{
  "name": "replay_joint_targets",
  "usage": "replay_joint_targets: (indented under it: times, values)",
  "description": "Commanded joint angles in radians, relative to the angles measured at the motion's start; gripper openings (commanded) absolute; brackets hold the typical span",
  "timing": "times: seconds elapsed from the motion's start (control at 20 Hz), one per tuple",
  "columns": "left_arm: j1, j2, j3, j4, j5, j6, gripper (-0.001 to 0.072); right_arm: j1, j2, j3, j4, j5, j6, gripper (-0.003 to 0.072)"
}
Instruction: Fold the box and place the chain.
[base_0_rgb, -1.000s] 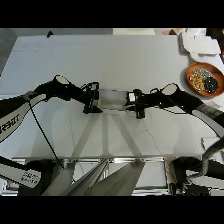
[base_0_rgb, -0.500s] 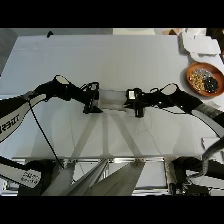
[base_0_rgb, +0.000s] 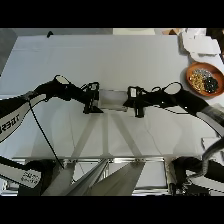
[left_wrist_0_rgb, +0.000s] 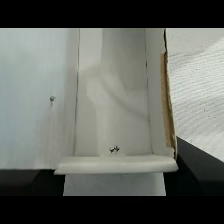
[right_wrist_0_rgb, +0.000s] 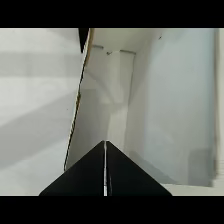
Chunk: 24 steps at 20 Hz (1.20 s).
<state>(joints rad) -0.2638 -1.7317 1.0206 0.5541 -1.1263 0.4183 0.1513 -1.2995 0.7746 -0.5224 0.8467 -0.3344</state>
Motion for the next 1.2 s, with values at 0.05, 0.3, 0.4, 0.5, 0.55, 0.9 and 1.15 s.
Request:
replay_joint_targets:
  times: [0.05, 0.3, 0.4, 0.5, 0.55, 0.9, 1.15]
  values:
    - [0.000, 0.000, 0.000, 0.000, 0.001, 0.001, 0.0278, -0.036, 0.163, 0.000, -0.024, -0.009, 0.159, 0.0016]
    - [0.000, 0.000, 0.000, 0.000, 0.001, 0.001, 0.0278, -0.238, 0.342, 0.000, -0.119, -0.050, 0.753, 0.0017]
    - [0.000, 0.000, 0.000, 0.000, 0.001, 0.001, 0.0278, -0.338, 0.345, 0.000, -0.241, -0.006, 1.058, 0.0016]
    - [0.000, 0.000, 0.000, 0.000, 0.001, 0.001, 0.0278, -0.400, 0.330, -0.003, -0.416, 0.074, 1.286, 0.0017]
    - [0.000, 0.000, 0.000, 0.000, 0.001, 0.001, 0.0278, -0.414, 0.319, -0.012, -0.478, 0.109, 1.369, 0.0016]
    - [0.000, 0.000, 0.000, 0.000, 0.001, 0.001, 0.0278, -0.357, 0.178, -0.135, -0.339, 0.156, 1.410, 0.0012]
    - [0.000, 0.000, 0.000, 0.000, 0.001, 0.001, 0.0278, -0.286, 0.076, -0.139, -0.300, 0.127, 1.410, 0.0010]
